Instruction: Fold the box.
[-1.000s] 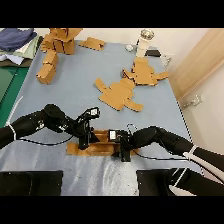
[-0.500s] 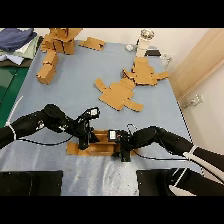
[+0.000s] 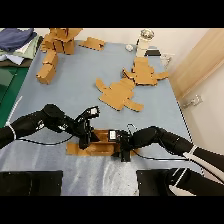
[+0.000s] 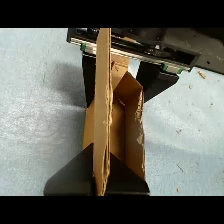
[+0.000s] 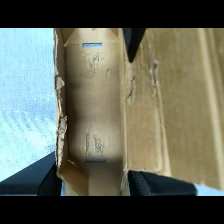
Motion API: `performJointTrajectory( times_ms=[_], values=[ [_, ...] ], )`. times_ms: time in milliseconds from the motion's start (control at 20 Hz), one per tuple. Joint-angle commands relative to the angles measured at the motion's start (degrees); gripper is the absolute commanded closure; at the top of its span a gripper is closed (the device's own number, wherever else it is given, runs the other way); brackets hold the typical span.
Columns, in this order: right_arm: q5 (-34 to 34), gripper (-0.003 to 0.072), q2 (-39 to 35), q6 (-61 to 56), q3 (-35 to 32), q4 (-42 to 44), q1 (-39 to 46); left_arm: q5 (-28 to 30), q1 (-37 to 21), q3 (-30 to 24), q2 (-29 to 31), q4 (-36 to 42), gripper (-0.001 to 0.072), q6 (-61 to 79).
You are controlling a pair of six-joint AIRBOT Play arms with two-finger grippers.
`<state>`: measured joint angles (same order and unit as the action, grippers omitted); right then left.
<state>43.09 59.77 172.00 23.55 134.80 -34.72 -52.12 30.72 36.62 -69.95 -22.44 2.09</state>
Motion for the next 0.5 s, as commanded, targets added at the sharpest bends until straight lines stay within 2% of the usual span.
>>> performJointTrajectory(
  times_ms=[0,200,250,300,350,450],
  values=[
    [-0.2,0.0209,0.0,0.0,0.1,0.0,0.0,0.3,0.0,0.0,0.0,0.8,0.0696,-0.2],
    [-0.2,0.0209,0.0,0.0,0.1,0.0,0.0,1.6,-0.1,0.0,0.0,0.8,0.0693,-0.2],
    [-0.2,0.0208,0.0,0.0,0.1,0.0,0.0,2.1,-0.1,0.0,0.0,0.7,0.0644,-0.2],
    [-0.2,0.0209,0.0,0.0,0.1,0.0,0.0,2.9,-0.1,0.0,0.0,0.8,0.0393,-0.9],
    [-0.2,0.0209,0.0,0.0,0.1,0.0,0.0,3.7,-0.1,0.0,0.1,0.7,0.0315,-3.9],
    [-0.2,0.0208,0.0,0.0,0.1,0.0,0.0,3.5,-0.1,0.0,0.1,-0.3,0.0314,-6.1]
  ],
)
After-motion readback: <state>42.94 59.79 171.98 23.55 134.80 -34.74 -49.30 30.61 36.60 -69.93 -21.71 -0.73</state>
